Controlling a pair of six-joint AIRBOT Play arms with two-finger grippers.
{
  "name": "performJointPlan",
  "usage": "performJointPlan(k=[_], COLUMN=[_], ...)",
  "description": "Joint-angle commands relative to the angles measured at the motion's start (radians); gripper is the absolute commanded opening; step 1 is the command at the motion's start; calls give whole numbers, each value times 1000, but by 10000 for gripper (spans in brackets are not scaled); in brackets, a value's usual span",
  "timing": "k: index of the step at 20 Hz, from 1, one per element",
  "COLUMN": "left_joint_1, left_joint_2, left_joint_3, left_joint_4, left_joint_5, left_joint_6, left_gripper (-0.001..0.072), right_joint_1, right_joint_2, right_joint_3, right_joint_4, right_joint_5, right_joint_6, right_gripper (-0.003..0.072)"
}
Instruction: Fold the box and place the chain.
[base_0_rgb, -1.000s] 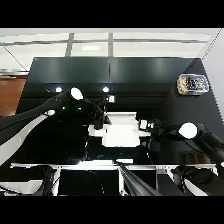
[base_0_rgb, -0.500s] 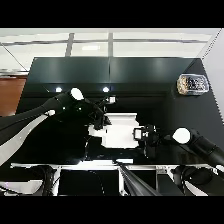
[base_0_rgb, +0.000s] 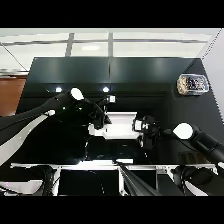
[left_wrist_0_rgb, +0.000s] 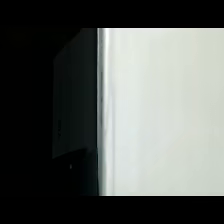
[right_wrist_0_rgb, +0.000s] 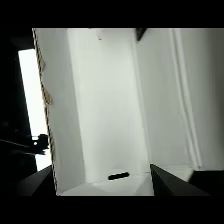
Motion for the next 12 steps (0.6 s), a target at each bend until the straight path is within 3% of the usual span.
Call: performJointPlan(k=[1,12], left_joint_1=[-1,-41], left_joint_2=[0,5], left_joint_3=[0,6], left_joint_4=[1,105], left_joint_5=[13,58], left_joint_6=[0,-49], left_gripper=[23,23], right_joint_1=[-38,-40], right_joint_2=[0,-36], right_joint_3=[31,31], right_joint_4=[0,4], right_joint_5=[-23,-93], right_joint_6=[1,-55], right_gripper=[719,718])
